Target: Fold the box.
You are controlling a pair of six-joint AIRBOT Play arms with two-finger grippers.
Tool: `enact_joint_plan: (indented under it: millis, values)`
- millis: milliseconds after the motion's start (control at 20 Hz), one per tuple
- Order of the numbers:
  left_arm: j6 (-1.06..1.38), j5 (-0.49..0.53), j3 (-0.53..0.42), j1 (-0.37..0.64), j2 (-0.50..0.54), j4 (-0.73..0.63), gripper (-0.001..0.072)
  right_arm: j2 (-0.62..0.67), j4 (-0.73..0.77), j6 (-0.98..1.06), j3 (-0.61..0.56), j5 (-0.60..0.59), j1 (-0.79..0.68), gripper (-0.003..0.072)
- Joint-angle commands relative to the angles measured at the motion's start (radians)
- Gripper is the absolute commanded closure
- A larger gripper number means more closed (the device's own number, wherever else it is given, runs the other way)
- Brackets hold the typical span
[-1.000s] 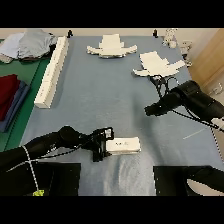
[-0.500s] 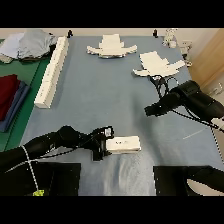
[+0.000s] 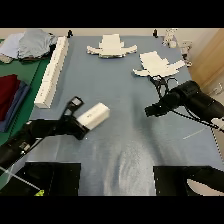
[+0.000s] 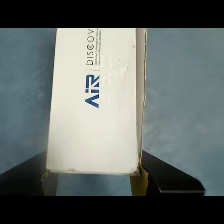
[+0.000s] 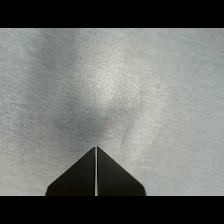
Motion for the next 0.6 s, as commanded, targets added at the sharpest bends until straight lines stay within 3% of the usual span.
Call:
enact_joint_plan:
  millis: [0,50,250,350,550]
  values:
    - [-0.306,-0.303,0.01,0.262,0.189,0.249,0.039,-0.001,0.0,0.0,0.001,-0.001,0.0,0.0665]
    - [-0.306,-0.392,0.01,0.334,0.23,0.253,0.039,-0.001,0.0,0.0,0.001,0.0,0.0,0.0665]
    - [-0.218,-0.395,0.017,0.573,0.284,0.254,0.039,-0.001,0.0,0.0,0.001,0.0,0.0,0.0666]
    - [-0.113,-0.368,0.017,0.664,0.245,0.257,0.039,-0.001,0.0,0.0,0.001,0.0,0.0,0.0665]
    - [-0.038,-0.273,0.018,0.719,0.102,0.256,0.039,-0.001,-0.002,0.0,0.001,0.0,0.0,0.0665]
